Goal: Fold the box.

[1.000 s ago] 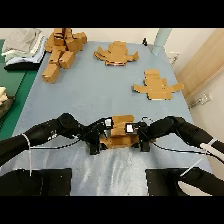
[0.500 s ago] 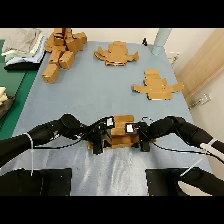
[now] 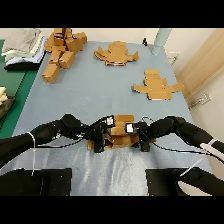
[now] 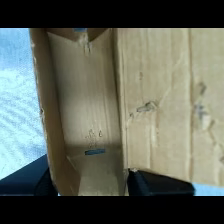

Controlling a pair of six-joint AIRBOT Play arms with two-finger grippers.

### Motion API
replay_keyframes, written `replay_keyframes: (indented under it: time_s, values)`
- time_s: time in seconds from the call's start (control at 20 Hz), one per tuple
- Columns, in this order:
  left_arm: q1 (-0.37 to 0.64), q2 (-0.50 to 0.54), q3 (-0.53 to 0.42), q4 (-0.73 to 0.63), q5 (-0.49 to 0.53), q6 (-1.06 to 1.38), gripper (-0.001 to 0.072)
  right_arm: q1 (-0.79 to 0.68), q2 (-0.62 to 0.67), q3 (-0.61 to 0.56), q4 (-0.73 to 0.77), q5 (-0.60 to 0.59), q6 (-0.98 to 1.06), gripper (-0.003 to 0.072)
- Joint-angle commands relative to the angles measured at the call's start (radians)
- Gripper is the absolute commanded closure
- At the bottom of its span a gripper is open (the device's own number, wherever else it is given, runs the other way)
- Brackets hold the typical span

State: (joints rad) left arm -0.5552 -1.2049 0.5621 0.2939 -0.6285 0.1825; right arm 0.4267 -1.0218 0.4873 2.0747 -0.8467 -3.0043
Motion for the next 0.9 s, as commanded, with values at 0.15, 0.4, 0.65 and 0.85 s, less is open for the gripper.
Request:
replay_keyframes:
  time_s: [0.15,0.4,0.65,0.85]
  values:
    - [0.000,-0.002,0.000,-0.074,0.000,0.054,0.0271,0.001,0.000,0.001,0.001,0.000,0.000,0.0203]
    - [0.000,-0.003,0.000,-0.074,-0.003,0.053,0.0219,0.001,0.000,0.001,0.001,0.000,0.000,0.0203]
    - [0.000,-0.003,0.000,-0.074,-0.010,0.053,0.0219,0.001,0.000,0.001,0.001,0.000,0.000,0.0203]
    - [0.000,-0.003,0.000,-0.073,-0.009,0.049,0.0221,0.001,0.000,0.001,0.001,0.000,0.000,0.0202]
